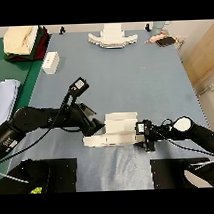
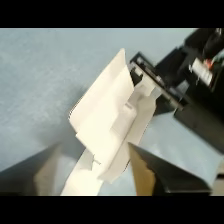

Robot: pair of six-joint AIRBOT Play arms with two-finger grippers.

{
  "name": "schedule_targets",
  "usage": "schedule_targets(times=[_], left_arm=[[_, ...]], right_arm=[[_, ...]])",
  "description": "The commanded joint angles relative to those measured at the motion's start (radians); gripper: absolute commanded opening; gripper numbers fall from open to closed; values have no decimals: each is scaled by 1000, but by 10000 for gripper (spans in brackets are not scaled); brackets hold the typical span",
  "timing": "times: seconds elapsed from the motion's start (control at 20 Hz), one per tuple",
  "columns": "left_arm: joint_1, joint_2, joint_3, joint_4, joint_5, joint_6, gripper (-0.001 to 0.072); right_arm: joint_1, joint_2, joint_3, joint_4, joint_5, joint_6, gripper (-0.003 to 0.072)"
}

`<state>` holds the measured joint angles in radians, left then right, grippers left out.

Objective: Fold the box.

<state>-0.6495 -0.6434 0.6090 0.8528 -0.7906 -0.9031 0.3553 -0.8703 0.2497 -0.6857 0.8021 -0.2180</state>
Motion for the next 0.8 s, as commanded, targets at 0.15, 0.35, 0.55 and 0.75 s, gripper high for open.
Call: schedule_targets(times=[0.15,0.35,0.55,0.75], left_arm=[[62,-32,-153,-181,-59,621,691],[63,-180,-252,-335,-47,948,691],[46,-288,-253,-339,-20,971,690],[-8,-358,-250,-456,77,1030,569]], right_arm=[[-1,1,0,1,1,0,497],[-1,1,0,1,1,0,497],[-1,1,0,1,1,0,497],[-1,1,0,1,1,0,497]])
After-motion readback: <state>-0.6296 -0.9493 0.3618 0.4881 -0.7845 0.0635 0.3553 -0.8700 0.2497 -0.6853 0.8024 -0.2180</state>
